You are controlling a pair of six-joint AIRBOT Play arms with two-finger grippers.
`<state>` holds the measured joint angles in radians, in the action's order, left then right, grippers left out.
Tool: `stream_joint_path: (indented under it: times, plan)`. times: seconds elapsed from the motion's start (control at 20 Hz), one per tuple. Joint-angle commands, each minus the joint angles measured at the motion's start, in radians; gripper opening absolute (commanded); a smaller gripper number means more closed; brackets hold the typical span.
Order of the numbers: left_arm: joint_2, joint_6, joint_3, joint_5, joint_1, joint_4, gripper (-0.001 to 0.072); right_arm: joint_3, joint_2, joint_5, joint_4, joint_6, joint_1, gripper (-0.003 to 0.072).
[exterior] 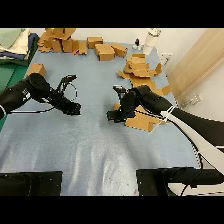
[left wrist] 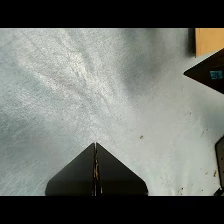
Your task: Fold the box.
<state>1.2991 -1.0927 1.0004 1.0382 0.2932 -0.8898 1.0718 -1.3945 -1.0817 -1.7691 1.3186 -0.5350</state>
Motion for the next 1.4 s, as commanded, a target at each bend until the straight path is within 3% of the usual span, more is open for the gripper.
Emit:
stream_joint_path:
  times: [0.0, 0.3, 0.45, 0.5, 0.6, 0.65, 0.8, 0.95, 1.1, 1.35]
  plan:
    - [0.000, 0.000, 0.000, 0.000, 0.000, 0.000, 0.0012, 0.001, 0.000, 0.019, 0.000, 0.000, -0.001, 0.0005]
    - [0.000, 0.000, 0.000, 0.000, 0.000, 0.000, 0.0012, 0.024, 0.000, 0.037, 0.002, -0.048, 0.010, 0.0004]
    - [0.000, 0.000, 0.000, 0.000, 0.000, -0.001, 0.0012, 0.168, -0.001, -0.116, 0.206, -0.043, 0.127, 0.0006]
    - [0.000, 0.000, 0.000, 0.000, 0.000, -0.001, 0.0012, 0.216, -0.001, -0.200, 0.302, -0.045, 0.203, 0.0051]
    - [0.000, 0.000, 0.000, -0.002, 0.000, 0.001, 0.0012, 0.274, -0.001, -0.321, 0.426, -0.045, 0.379, 0.0479]
    - [0.000, 0.000, 0.000, -0.016, 0.000, 0.006, 0.0012, 0.283, 0.000, -0.344, 0.446, -0.039, 0.483, 0.0508]
    - [0.000, 0.000, 0.000, -0.043, 0.000, 0.023, 0.0012, 0.281, -0.002, -0.334, 0.351, 0.043, 0.749, 0.0508]
    - [0.000, 0.000, 0.000, -0.069, 0.000, 0.032, 0.0012, 0.280, -0.003, -0.347, 0.228, 0.163, 0.918, 0.0511]
    - [0.000, 0.000, 0.000, -0.069, 0.000, 0.069, 0.0012, 0.230, -0.002, -0.375, 0.077, 0.318, 0.984, 0.0511]
    - [0.000, 0.000, 0.000, -0.043, 0.000, 0.084, 0.0015, 0.045, -0.010, -0.223, -0.113, 0.511, 0.983, 0.0508]
